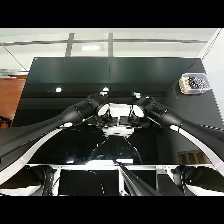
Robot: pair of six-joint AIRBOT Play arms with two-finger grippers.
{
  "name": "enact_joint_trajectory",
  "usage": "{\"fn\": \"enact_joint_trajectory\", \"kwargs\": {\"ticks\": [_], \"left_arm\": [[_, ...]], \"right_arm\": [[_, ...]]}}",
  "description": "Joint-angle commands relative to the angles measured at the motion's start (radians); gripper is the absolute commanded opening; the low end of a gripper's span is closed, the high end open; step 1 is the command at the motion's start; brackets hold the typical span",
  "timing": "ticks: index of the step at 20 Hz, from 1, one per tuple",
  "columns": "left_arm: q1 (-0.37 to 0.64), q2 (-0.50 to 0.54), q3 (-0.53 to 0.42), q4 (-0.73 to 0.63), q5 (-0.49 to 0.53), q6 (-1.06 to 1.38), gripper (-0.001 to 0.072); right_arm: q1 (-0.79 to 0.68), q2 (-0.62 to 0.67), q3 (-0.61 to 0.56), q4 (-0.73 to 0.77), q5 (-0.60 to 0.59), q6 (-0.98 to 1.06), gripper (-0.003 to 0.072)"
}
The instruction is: Fold the box and place the chain.
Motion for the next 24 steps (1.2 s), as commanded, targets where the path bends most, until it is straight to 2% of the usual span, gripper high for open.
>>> {"fn": "enact_joint_trajectory", "kwargs": {"ticks": [1, 2, 3, 8, 10, 13, 16, 19, 21, 23, 24], "left_arm": [[0.001, 0.000, 0.000, 0.000, 0.000, -0.001, 0.0026], [0.001, 0.000, 0.000, 0.000, 0.000, -0.001, 0.0026], [0.001, 0.000, 0.000, 0.000, 0.000, -0.001, 0.0026], [0.001, 0.000, 0.000, 0.000, 0.000, -0.001, 0.0026], [0.001, 0.000, 0.000, 0.000, 0.000, -0.001, 0.0026], [0.001, 0.000, 0.000, 0.000, 0.000, -0.001, 0.0025], [0.001, 0.000, 0.000, 0.000, 0.000, -0.001, 0.0026], [0.001, 0.000, 0.000, 0.000, 0.000, -0.001, 0.0026], [0.001, 0.000, 0.000, 0.000, -0.002, -0.001, 0.0026], [0.001, 0.000, 0.000, 0.001, -0.002, -0.001, 0.0026], [0.001, 0.000, 0.000, 0.000, -0.002, -0.001, 0.0026]], "right_arm": [[0.001, -0.010, 0.000, 0.003, 0.003, 0.008, 0.0184], [0.001, -0.011, 0.000, 0.003, 0.005, 0.010, 0.0144], [0.001, -0.011, 0.000, 0.003, 0.010, 0.009, 0.0016], [0.000, -0.008, 0.000, 0.002, 0.014, 0.008, 0.0019], [-0.010, 0.010, 0.000, 0.004, 0.041, -0.031, 0.0359], [-0.039, 0.101, 0.002, -0.014, 0.110, -0.136, 0.0376], [-0.067, 0.274, 0.002, -0.069, 0.152, -0.202, 0.0376], [-0.146, 0.463, 0.002, -0.321, 0.239, -0.200, 0.0376], [-0.238, 0.528, 0.002, -0.509, 0.249, -0.200, 0.0376], [-0.360, 0.529, -0.010, -0.669, 0.192, -0.200, 0.0375], [-0.429, 0.529, -0.034, -0.681, 0.106, -0.200, 0.0376]]}}
